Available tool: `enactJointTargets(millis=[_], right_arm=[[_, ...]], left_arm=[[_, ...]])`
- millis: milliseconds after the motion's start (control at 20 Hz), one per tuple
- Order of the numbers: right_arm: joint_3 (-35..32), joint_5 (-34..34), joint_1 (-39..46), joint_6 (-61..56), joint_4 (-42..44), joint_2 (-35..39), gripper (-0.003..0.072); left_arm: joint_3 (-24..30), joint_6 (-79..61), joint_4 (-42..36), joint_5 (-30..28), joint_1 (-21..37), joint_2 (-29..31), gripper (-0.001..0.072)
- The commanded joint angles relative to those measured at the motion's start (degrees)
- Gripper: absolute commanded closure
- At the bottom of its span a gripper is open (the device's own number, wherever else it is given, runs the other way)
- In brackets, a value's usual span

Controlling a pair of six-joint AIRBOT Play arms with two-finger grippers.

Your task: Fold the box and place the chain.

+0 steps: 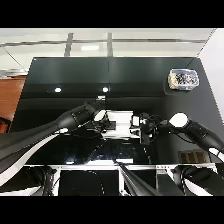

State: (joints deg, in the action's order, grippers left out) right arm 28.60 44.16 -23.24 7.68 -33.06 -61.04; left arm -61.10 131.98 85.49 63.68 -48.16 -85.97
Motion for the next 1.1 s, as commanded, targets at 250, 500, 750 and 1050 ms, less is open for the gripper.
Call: enactJointTargets(millis=[250,500,750,1050], right_arm=[[-0.02,-0.33,-0.09,-1.25,7.5,-4.46,0.0485],[-0.02,-0.24,-0.09,-4.46,5.7,-4.46,0.043],[-0.02,0.13,-0.09,-7.39,4.09,-4.46,0.0279],[0.76,6.14,1.09,-23.17,1.31,-2.8,0.0665]], left_arm=[[0.0,0.02,-0.07,0.02,0.02,-0.04,0.068],[0.0,0.02,-0.28,-0.09,0.02,-0.04,0.068],[0.0,0.0,-0.48,-0.15,0.02,-0.04,0.068],[0.0,-0.07,-0.46,-0.02,0.02,-0.04,0.0679]])
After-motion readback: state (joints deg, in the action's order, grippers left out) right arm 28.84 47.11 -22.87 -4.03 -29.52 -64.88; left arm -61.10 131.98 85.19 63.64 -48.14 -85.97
